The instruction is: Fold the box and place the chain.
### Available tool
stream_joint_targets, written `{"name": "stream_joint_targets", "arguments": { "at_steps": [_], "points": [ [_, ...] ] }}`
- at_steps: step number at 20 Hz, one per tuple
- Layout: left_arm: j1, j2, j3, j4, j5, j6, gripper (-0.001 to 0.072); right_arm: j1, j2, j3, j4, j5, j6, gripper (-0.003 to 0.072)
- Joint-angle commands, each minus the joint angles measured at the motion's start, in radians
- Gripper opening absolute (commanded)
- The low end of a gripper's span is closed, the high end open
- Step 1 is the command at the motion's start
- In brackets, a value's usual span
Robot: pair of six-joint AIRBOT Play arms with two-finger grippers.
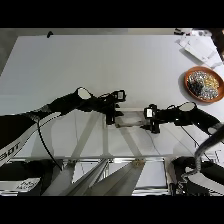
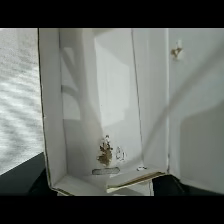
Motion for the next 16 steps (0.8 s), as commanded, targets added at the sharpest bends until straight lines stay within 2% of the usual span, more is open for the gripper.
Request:
{"name": "stream_joint_targets", "arguments": {
  "at_steps": [1,6,8,16],
  "points": [
    [0.000,-0.001,0.000,-0.001,0.001,-0.001,0.0011,0.001,-0.003,0.001,-0.001,0.038,0.005,0.0448],
    [0.000,-0.001,0.000,-0.001,0.001,-0.001,0.0011,0.001,-0.003,0.001,0.000,0.034,0.011,0.0453],
    [0.000,-0.001,0.000,-0.001,0.001,-0.001,0.0011,0.001,-0.003,0.001,0.008,0.034,0.019,0.0624],
    [-0.001,-0.001,0.000,-0.001,0.001,-0.001,0.0011,-0.031,-0.003,0.002,0.037,0.063,0.026,0.0629]
  ]
}}
